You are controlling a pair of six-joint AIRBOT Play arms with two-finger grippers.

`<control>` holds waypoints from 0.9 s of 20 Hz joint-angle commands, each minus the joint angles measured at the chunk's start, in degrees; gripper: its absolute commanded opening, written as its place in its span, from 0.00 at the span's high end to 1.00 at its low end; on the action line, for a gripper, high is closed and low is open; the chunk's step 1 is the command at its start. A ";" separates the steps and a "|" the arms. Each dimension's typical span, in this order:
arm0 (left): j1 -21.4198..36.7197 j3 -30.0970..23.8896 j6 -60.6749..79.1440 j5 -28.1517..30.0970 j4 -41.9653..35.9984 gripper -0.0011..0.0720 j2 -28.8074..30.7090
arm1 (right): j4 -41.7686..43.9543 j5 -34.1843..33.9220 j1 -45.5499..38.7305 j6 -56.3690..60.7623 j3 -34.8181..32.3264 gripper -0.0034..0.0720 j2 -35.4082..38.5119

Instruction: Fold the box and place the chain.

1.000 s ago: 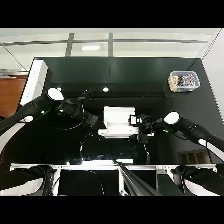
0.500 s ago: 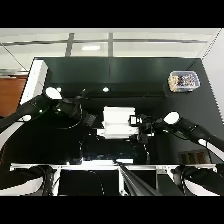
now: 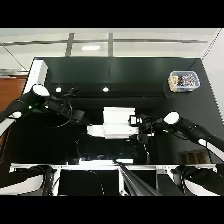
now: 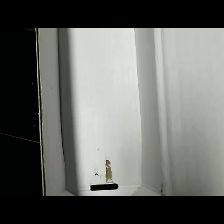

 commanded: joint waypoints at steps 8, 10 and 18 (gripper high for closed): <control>12.37 -14.58 -6.27 9.75 1.64 0.95 9.27 | 0.02 0.00 0.07 0.02 0.02 0.38 -0.02; 9.29 -18.75 -5.22 13.68 -0.28 0.95 9.09 | 0.02 0.00 0.07 0.02 0.02 0.38 -0.02; -7.10 -17.44 -7.54 23.63 -5.55 0.95 2.32 | 0.02 0.00 0.07 0.02 0.02 0.38 -0.02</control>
